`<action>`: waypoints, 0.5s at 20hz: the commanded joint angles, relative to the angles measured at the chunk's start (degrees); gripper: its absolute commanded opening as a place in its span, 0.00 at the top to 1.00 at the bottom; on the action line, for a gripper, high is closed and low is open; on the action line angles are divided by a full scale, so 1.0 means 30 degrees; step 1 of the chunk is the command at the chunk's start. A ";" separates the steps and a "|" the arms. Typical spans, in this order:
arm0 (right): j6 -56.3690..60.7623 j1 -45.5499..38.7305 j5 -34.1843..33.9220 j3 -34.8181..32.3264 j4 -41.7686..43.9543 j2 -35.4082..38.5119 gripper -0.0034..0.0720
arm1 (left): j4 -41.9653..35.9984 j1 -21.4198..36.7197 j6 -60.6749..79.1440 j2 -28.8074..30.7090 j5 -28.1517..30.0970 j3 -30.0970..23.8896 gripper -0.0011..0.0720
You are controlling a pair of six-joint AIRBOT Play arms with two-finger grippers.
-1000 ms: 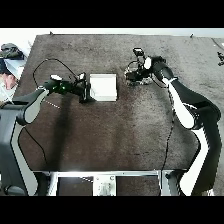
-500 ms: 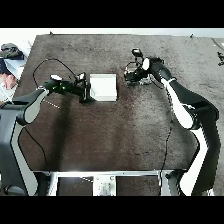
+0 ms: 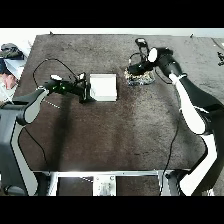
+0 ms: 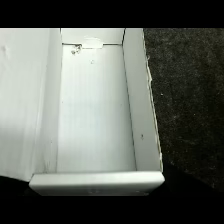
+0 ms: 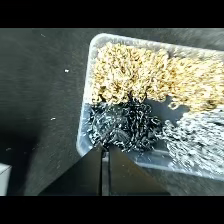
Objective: Fold the box and place the chain.
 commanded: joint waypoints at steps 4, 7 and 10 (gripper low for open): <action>-0.0627 0.0022 0.0656 0.0000 -0.0117 0.4517 0.97 | 0.0000 0.0000 0.0007 -0.0007 0.0007 0.0007 0.51; -0.1013 0.0058 -0.0525 0.0000 -0.0124 0.6856 0.97 | 0.0000 0.0000 0.0007 -0.0015 0.0007 0.0007 0.51; -0.1086 0.0168 -0.3126 0.0000 -0.0131 0.9238 0.97 | 0.0000 0.0000 0.0007 -0.0015 0.0007 0.0007 0.51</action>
